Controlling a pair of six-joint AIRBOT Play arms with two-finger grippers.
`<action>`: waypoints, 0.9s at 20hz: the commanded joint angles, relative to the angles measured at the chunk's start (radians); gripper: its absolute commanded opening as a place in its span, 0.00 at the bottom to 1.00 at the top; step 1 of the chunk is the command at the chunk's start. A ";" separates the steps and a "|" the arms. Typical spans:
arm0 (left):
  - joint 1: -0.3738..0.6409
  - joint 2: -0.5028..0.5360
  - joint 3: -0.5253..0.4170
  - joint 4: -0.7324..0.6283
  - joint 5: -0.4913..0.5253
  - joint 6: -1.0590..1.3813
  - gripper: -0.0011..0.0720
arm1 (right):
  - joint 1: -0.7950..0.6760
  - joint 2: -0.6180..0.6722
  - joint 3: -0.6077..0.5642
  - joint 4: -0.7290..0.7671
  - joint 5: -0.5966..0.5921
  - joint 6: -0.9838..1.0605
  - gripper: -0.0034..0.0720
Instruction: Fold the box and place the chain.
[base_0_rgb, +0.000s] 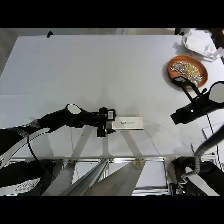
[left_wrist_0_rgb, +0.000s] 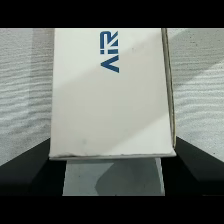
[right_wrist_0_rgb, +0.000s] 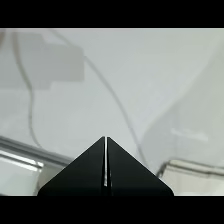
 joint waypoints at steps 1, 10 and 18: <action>0.000 0.000 0.001 0.000 0.000 0.001 0.13 | -0.089 0.001 -0.068 -0.028 0.000 0.023 0.06; 0.002 0.060 0.001 -0.023 -0.003 -0.004 0.02 | -0.091 0.000 -0.155 0.014 -0.134 0.024 0.06; 0.177 0.419 0.000 0.119 0.200 -0.423 0.02 | -0.091 0.000 -0.155 0.032 -0.173 0.023 0.06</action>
